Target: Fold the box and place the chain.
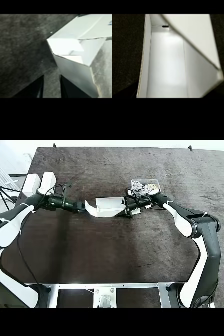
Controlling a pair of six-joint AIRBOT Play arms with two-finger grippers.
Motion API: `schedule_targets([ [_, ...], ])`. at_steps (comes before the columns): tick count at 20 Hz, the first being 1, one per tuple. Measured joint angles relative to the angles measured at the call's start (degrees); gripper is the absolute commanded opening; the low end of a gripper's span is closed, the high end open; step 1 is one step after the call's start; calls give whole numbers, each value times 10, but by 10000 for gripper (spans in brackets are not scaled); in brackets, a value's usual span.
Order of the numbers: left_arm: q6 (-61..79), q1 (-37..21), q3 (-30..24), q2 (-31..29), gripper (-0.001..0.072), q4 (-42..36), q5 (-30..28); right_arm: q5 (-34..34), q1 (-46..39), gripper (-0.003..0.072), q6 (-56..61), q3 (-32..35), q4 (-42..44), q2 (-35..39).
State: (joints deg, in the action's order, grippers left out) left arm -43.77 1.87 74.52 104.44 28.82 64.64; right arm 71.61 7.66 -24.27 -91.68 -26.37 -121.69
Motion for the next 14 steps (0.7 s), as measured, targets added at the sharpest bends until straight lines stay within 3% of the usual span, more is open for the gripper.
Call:
schedule_targets([
  [1,-1,3,2,-1,374,0,4,0,0,476,0,0,0,0],
  [2,-1,5,3,-3,428,-2,7,0,0,476,0,0,0,0],
  [14,7,29,7,-39,430,5,0,0,0,476,0,0,0,0],
])
